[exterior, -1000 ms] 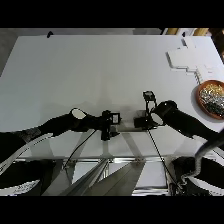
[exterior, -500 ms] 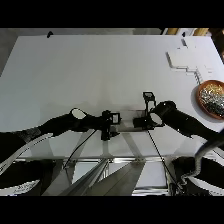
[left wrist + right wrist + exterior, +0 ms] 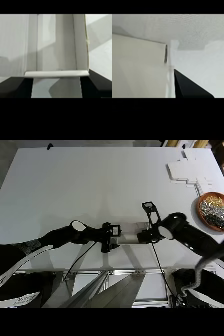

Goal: Fold the box and place the chain.

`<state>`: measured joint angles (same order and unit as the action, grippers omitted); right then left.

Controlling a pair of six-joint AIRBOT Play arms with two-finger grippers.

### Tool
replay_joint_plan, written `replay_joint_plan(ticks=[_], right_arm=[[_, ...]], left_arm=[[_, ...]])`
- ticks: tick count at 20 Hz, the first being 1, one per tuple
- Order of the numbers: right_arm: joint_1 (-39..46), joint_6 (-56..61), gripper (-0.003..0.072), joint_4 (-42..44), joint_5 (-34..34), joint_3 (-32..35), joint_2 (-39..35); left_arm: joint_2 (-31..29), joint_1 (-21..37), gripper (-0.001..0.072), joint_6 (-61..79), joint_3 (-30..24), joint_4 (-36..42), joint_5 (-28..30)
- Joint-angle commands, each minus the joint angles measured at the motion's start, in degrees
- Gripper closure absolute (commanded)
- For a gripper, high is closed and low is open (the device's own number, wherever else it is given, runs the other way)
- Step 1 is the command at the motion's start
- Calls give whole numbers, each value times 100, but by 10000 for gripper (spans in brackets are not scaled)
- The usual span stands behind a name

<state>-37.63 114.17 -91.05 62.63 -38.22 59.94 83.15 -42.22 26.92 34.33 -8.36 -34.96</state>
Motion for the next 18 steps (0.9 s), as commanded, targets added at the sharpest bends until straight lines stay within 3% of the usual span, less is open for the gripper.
replay_joint_plan(ticks=[1,4,5,8,12,18], right_arm=[[179,-638,420,-72,682,-81,-940],[1095,-1088,427,-356,1137,-553,-1617],[1587,-1329,462,-612,1202,-763,-1722],[3318,-2063,474,-1226,684,-962,-1731],[5600,-2448,471,-1102,-643,-962,-1285],[7104,-2470,469,-1088,-1641,-962,203]], left_arm=[[-4,0,377,4,-2,-2,0],[-4,-2,377,4,-2,-2,-2],[-2,0,377,4,-2,-2,0],[-2,-2,377,4,-2,-2,0],[-4,-2,377,4,-2,-2,-4],[-4,-2,377,4,-2,-2,-2]])
